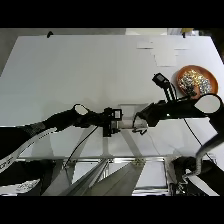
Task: Fold the box and place the chain.
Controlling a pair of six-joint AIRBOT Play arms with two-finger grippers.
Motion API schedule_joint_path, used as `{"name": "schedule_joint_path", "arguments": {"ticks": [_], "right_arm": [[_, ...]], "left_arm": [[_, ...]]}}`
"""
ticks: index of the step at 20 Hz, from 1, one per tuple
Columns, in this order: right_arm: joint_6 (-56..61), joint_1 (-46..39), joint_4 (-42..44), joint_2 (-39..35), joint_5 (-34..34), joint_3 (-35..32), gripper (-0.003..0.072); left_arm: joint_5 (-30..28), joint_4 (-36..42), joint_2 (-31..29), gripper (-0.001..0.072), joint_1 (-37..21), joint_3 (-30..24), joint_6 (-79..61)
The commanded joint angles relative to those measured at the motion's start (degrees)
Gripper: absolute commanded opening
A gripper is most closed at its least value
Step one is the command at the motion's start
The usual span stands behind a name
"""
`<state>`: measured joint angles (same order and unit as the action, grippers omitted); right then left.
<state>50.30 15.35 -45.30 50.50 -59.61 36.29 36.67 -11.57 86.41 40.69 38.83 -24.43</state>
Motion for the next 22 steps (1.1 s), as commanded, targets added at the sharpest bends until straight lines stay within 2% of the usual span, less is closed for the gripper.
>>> {"name": "schedule_joint_path", "arguments": {"ticks": [1,5,6,8,9,12,15,17,19,20,22], "right_arm": [[-1.40,0.07,1.05,2.78,0.76,-1.68,0.0022],[-1.18,0.07,0.31,4.59,0.59,-2.32,0.0026],[-1.03,0.07,0.31,4.81,0.59,-2.38,0.0080],[-0.66,0.04,0.42,4.74,0.59,-2.34,0.0240],[-0.63,0.04,0.39,4.74,0.31,-2.27,0.0250],[0.63,-0.28,-2.34,4.74,-2.91,0.63,0.0237],[0.66,-3.41,-8.68,4.28,-9.77,7.58,0.0093],[0.11,-6.14,-12.37,1.77,-11.58,9.44,0.0081],[-2.32,-7.80,-19.54,-2.71,-12.94,9.40,0.0080],[-2.40,-7.87,-24.02,-5.01,-13.27,9.09,0.0080],[-2.34,-7.87,-26.62,-7.82,-13.20,6.84,0.0080]], "left_arm": [[-0.02,0.00,0.00,0.0207,0.02,0.04,-0.02],[0.00,0.00,0.00,0.0207,0.02,0.04,-0.02],[-0.02,0.00,0.00,0.0207,0.02,0.04,-0.02],[-0.02,0.00,0.00,0.0207,0.02,0.04,-0.02],[-0.02,0.00,0.00,0.0207,0.02,0.02,-0.02],[-0.02,0.00,0.00,0.0207,0.02,0.04,-0.02],[0.00,0.00,0.00,0.0207,0.02,0.04,-0.02],[0.00,0.00,0.00,0.0207,0.02,0.04,-0.02],[0.00,0.00,0.00,0.0207,0.02,0.04,-0.02],[0.00,0.00,-0.02,0.0207,0.02,0.04,-0.02],[-0.02,0.00,0.00,0.0207,0.02,0.04,-0.02]]}}
